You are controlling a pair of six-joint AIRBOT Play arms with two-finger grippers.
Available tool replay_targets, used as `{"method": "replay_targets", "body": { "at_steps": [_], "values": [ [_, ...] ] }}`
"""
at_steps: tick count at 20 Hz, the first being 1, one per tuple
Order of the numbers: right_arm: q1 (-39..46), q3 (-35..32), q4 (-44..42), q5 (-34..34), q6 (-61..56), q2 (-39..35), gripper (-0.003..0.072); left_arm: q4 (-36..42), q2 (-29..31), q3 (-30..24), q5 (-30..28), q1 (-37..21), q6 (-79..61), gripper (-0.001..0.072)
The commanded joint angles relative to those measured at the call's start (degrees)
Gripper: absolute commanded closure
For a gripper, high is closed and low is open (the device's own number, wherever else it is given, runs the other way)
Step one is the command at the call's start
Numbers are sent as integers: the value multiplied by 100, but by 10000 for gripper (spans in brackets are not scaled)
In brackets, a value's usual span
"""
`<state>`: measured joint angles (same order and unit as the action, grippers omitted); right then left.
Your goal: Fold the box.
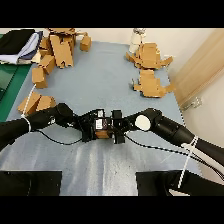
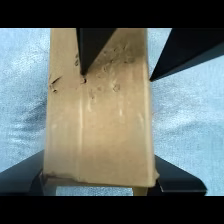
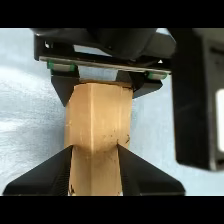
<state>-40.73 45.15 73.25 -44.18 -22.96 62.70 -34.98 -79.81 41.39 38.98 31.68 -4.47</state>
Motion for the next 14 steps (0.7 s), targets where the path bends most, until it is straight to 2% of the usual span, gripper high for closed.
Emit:
{"method": "replay_targets", "body": {
  "at_steps": [1, 4, 5, 6, 11, 12, 13, 14],
  "values": [
    [-44, 2, 306, 109, -278, -22, 241, -2, 4, -2, 0, 2, -2, 109],
    [-44, 2, 302, 116, -321, -146, 244, -2, 4, -2, 0, 2, -2, 109],
    [-44, 2, 304, 116, -372, -175, 263, -2, 4, -2, -2, 2, -2, 109],
    [-44, 2, 304, 111, -420, -195, 316, -2, 4, -2, -2, 2, -2, 109],
    [-44, 0, 236, 59, -527, -195, 349, -2, 4, -2, 0, 2, -2, 109],
    [-44, 0, 205, 20, -564, -192, 361, -2, 4, -2, 0, 2, -2, 109],
    [-44, 0, 142, -24, -564, -192, 404, -2, 4, -2, -2, 2, -2, 109],
    [-44, 0, 76, -39, -564, -190, 404, -2, 4, -2, -2, 2, -2, 109]
  ]
}}
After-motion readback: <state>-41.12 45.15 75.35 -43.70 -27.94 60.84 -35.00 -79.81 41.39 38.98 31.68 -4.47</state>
